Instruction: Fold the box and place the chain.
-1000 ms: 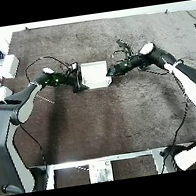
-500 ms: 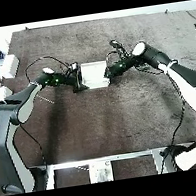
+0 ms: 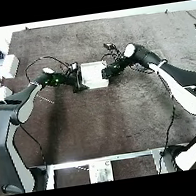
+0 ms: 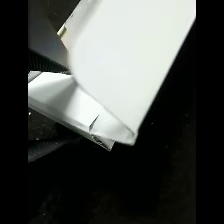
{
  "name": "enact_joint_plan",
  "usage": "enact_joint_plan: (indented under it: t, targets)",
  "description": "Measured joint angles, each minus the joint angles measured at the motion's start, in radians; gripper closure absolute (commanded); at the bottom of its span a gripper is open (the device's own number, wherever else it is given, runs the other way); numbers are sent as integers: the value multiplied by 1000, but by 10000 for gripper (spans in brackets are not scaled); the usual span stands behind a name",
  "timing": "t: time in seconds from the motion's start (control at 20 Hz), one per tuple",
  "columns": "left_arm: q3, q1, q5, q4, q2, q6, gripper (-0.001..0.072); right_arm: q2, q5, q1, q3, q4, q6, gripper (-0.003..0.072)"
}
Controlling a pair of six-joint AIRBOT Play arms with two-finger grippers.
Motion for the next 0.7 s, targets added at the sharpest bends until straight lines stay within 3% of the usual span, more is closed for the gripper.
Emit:
enact_joint_plan:
  t: [0.2,0.5,0.7]
  targets:
    - [0,0,0,0,0,0,425,-20,28,16,29,-90,76,249]
    - [0,0,0,0,0,0,425,-106,137,73,192,-268,213,249]
    - [0,0,0,0,0,0,425,-132,193,115,241,-366,315,253]
